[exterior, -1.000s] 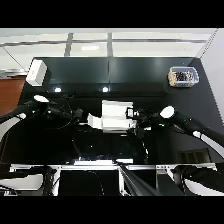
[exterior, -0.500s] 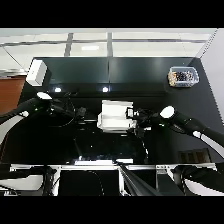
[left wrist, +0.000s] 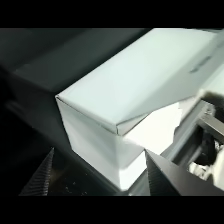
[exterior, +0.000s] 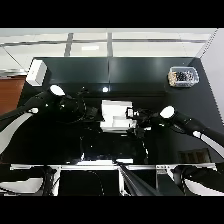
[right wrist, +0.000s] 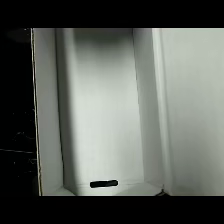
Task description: Fold the box and place the chain.
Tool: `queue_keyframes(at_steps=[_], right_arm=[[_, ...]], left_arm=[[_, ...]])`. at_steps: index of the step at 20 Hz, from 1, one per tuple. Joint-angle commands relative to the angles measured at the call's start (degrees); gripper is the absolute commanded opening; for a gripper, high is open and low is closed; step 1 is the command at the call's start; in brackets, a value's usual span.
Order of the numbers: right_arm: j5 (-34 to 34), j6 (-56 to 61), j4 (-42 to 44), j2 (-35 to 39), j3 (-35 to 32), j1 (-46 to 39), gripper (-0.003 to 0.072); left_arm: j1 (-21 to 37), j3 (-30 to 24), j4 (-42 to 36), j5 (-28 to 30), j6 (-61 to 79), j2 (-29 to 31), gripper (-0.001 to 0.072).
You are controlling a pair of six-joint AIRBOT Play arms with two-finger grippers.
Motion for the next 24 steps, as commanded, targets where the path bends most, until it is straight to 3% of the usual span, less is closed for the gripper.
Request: queue_keyframes(at_steps=[1,6,7,11,15,16,18,24], right_arm=[[0.0,0.0,0.02,-0.02,0.0,0.0,0.0127],[0.0,0.0,0.0,-0.02,0.0,0.0,0.0127],[0.0,0.02,0.02,-0.02,0.0,0.0,0.0126],[0.0,0.0,0.02,-0.02,0.0,0.0,0.0126],[0.0,0.0,0.0,-0.02,0.0,0.0,0.0126],[0.0,0.0,0.0,-0.02,0.0,0.0,0.0126],[0.02,0.0,0.0,-0.02,0.0,0.0,0.0127],[0.02,0.0,0.0,-0.02,0.0,0.0,0.0127]], left_arm=[[-2.47,1.73,4.0,2.05,-6.32,0.0,0.0627],[-4.96,1.97,7.52,3.26,-12.07,0.0,0.062],[-6.08,2.54,10.21,4.0,-14.36,0.0,0.0617],[-11.23,6.38,22.01,5.2,-26.62,0.0,0.0494],[-17.2,10.19,33.51,3.28,-38.77,0.0,0.0492],[-18.47,10.86,35.98,2.93,-41.33,0.0,0.0474],[-20.26,11.72,39.06,1.99,-44.5,-0.02,0.033],[-24.68,12.02,44.76,2.32,-57.02,-0.33,0.0329]])
